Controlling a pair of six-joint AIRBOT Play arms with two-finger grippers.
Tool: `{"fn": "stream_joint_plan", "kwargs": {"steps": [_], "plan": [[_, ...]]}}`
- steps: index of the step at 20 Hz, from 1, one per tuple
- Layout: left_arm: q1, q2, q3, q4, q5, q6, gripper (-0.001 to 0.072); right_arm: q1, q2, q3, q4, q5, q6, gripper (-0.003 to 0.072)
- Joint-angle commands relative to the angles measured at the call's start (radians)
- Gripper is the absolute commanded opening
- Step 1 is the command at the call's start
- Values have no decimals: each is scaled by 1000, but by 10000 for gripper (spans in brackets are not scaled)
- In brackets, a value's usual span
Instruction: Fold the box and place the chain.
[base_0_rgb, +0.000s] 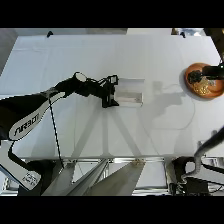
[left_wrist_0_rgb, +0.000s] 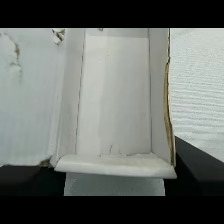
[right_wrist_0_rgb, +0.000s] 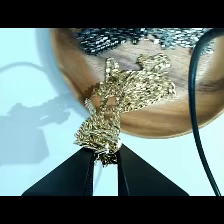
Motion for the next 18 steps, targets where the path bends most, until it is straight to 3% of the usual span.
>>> {"fn": "stream_joint_plan", "kwargs": {"steps": [1,6,12,18], "plan": [[0,0,0,0,0,0,157,69,65,-71,36,22,-3,5],[0,0,0,0,0,0,157,233,121,-244,46,8,-23,5],[0,0,0,0,0,0,157,532,121,-256,42,-62,-41,5],[0,0,0,0,0,0,157,715,119,-256,53,-175,-29,5]]}}
